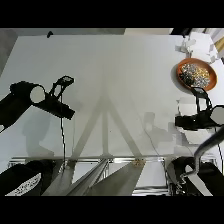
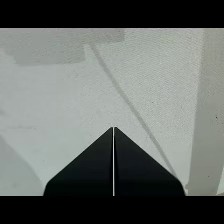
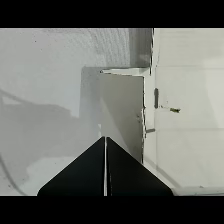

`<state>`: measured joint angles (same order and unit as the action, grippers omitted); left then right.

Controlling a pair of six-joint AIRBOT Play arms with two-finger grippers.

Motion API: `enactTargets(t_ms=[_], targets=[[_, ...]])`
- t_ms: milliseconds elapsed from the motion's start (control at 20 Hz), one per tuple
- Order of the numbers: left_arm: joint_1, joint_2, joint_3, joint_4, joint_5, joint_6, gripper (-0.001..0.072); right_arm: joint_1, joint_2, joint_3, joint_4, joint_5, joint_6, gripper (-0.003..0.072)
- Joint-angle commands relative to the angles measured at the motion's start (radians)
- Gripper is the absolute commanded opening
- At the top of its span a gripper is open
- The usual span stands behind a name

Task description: Fold the box and place the chain.

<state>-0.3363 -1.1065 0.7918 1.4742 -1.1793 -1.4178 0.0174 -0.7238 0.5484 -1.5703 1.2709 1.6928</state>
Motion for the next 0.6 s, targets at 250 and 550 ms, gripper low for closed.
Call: enactTargets(t_ms=[250,550], targets=[[-0.001,0.0,0.0,0.0,0.0,0.0,0.001,-0.001,0.001,0.0,0.027,-0.01,0.0,0.0016],[-0.001,0.0,0.0,0.0,0.0,0.0,0.001,-0.001,0.001,0.164,-0.306,0.017,-0.029,0.001]])
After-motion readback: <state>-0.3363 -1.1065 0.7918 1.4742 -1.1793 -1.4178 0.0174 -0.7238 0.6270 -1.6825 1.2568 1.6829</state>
